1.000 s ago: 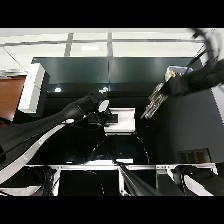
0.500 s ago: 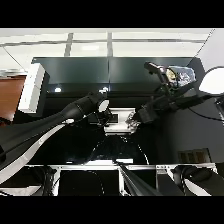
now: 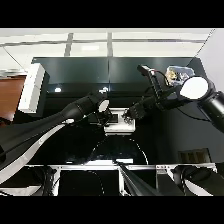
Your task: Fold the box and place the chain.
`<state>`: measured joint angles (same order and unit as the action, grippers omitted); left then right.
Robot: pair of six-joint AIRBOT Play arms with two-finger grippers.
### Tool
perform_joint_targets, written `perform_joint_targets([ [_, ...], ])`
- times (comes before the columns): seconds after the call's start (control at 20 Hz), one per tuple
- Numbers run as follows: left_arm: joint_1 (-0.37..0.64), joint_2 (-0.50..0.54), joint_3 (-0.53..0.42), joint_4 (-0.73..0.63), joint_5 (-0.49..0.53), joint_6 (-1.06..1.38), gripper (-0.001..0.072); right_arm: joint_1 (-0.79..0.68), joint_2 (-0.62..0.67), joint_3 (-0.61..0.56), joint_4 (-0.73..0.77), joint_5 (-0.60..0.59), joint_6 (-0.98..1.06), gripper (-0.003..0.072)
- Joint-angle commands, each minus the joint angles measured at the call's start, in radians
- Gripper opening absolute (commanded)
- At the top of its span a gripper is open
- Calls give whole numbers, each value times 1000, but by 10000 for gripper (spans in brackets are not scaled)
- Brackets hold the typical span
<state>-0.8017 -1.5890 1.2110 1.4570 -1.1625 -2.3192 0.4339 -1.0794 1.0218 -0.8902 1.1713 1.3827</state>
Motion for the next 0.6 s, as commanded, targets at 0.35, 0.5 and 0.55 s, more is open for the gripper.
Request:
perform_joint_targets([
  [0.35, 1, 0, 0, 1, 3, 0, 26, 2, -11, -108, -49, -87, 24, 11],
  [0.5, 1, 0, 0, 1, 3, 0, 26, 11, -19, -150, -42, -169, 25, 13],
  [0.55, 1, 0, 0, 1, 3, 0, 26, 18, -24, -151, -43, -184, 26, 14],
])
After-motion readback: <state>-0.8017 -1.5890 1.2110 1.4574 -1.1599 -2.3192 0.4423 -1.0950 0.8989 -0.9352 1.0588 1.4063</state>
